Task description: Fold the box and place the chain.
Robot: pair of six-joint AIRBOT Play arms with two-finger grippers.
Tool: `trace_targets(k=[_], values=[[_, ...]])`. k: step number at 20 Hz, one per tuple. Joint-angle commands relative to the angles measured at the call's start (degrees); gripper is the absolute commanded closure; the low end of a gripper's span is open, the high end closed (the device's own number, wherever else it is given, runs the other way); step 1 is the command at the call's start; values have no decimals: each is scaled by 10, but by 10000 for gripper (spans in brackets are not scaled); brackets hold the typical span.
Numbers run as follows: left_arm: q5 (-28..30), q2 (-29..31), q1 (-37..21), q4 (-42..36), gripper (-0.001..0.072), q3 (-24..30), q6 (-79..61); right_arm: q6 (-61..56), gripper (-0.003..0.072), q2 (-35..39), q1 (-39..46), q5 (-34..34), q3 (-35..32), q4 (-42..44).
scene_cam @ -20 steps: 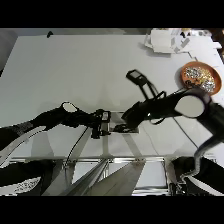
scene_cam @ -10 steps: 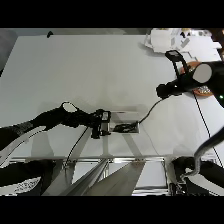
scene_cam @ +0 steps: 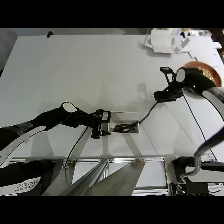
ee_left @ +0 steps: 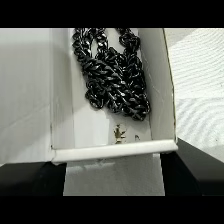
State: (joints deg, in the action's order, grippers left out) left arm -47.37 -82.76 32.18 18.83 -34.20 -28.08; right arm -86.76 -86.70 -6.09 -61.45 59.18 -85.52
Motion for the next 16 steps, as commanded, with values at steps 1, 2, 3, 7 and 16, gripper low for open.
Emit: trace_targets(k=[1, 2, 3, 7, 16], values=[[0, 0, 0, 0, 560, 0, 0, 0, 367, -21, 1, 17, 0, 1], [0, 0, 0, 0, 560, 0, 0, 0, 367, -21, 1, 20, 0, 3], [0, 0, 0, 0, 560, 0, 0, 0, 368, -21, 1, 21, 0, 3], [0, 0, 0, 0, 560, 0, 0, 0, 467, -21, 1, 21, 0, 5], [0, 0, 0, 0, 560, 0, 0, 33, 664, 80, 1, -31, 0, 3]])
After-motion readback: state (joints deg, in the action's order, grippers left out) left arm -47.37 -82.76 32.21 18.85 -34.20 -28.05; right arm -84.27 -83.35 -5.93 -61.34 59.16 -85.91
